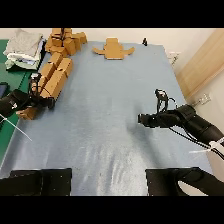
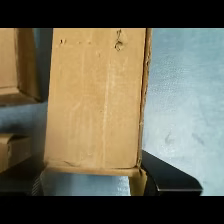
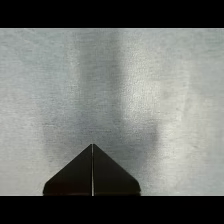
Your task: Fold the box.
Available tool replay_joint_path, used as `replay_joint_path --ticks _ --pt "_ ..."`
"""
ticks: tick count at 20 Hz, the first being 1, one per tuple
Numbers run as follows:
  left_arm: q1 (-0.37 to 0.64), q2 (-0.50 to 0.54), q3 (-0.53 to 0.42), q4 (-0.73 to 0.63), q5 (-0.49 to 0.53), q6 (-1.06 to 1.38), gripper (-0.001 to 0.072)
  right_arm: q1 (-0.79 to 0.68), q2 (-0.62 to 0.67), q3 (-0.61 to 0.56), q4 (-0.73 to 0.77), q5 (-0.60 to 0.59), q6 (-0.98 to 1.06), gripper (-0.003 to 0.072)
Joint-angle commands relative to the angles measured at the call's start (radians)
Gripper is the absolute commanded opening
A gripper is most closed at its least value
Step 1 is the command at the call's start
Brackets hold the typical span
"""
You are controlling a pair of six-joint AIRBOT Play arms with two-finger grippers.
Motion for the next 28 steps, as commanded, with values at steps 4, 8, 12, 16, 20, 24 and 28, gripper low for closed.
replay_joint_path --ticks 4,8,12,16,20,24,28 --pt "-0.019 -0.031 0.017 -0.005 0.031 0.001 0.0480 0.001 0.000 0.001 0.001 0.004 0.000 0.0004" --pt "-0.019 -0.031 0.017 -0.005 0.030 0.000 0.0479 0.001 0.000 0.001 0.011 0.004 0.000 0.0004" --pt "-0.018 -0.032 0.016 -0.005 0.031 0.003 0.0549 0.002 0.000 0.001 0.016 0.004 0.000 0.0004" --pt "-0.017 -0.032 0.017 0.003 0.021 0.003 0.0697 0.002 0.000 0.001 0.019 0.003 0.000 0.0004" --pt "0.027 -0.024 0.031 0.016 -0.169 -0.001 0.0697 0.002 0.000 0.001 0.027 0.003 0.000 0.0004" --pt "0.140 0.045 0.095 0.050 -0.462 -0.084 0.0697 0.001 0.000 0.001 0.035 0.002 -0.004 0.0004" --pt "0.183 0.150 0.164 0.019 -0.655 -0.086 0.0262 0.002 0.000 0.006 0.060 0.002 -0.022 0.0004"
